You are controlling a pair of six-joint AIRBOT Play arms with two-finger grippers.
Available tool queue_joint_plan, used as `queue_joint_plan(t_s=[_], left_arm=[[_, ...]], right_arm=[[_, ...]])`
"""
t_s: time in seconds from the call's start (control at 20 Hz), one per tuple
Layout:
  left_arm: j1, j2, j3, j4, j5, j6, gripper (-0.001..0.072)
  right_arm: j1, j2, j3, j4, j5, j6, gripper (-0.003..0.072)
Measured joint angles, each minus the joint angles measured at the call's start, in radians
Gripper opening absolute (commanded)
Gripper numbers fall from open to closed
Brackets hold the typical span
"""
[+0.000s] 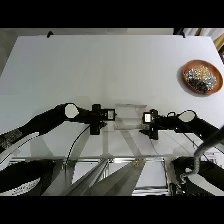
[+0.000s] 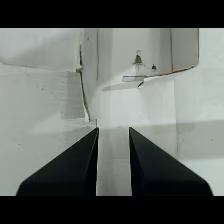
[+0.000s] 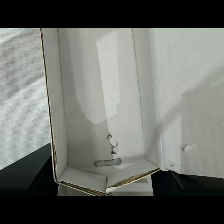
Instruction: Fold the box and place the chain.
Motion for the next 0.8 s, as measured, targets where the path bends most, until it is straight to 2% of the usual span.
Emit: queue_joint_plan(t_s=[0.4, 0.8], left_arm=[[-0.004, 0.001, 0.0, -0.013, 0.041, 0.082, 0.0211], [-0.047, 0.001, 0.0, -0.033, 0.026, 0.111, 0.02]], right_arm=[[0.0, 0.0, 0.0, 0.0, 0.0, 0.0, 0.0297], [0.0, 0.0, 0.0, 0.0, 0.0, 0.0, 0.0297]])
